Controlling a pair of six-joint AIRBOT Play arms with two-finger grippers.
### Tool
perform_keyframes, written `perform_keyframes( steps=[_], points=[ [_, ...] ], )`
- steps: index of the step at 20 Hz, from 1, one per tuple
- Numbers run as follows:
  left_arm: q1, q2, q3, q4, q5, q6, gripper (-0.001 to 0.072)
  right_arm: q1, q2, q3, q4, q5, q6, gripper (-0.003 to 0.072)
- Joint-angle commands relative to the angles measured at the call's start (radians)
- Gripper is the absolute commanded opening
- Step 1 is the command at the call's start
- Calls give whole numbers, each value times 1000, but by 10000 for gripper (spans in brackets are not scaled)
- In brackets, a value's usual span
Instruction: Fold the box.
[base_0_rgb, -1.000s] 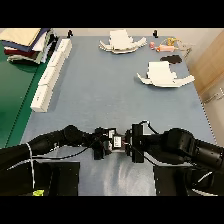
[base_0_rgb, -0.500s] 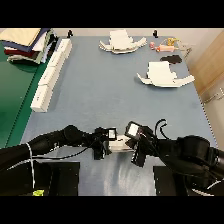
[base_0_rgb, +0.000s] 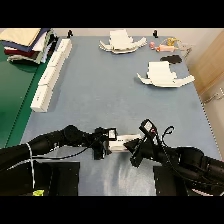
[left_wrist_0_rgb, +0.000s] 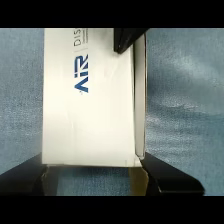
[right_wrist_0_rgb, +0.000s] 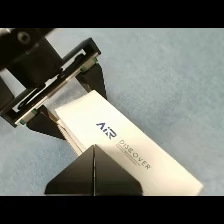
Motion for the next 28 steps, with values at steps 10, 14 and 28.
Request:
perform_keyframes(
  steps=[10,14,28],
  points=[
    [1,1,0,0,0,0,404,0,3,-121,9,84,109,-1],
    [1,1,0,0,0,0,404,0,3,-121,10,68,126,-2],
    [1,1,0,0,0,0,404,0,8,-59,15,63,143,-1]
  ],
)
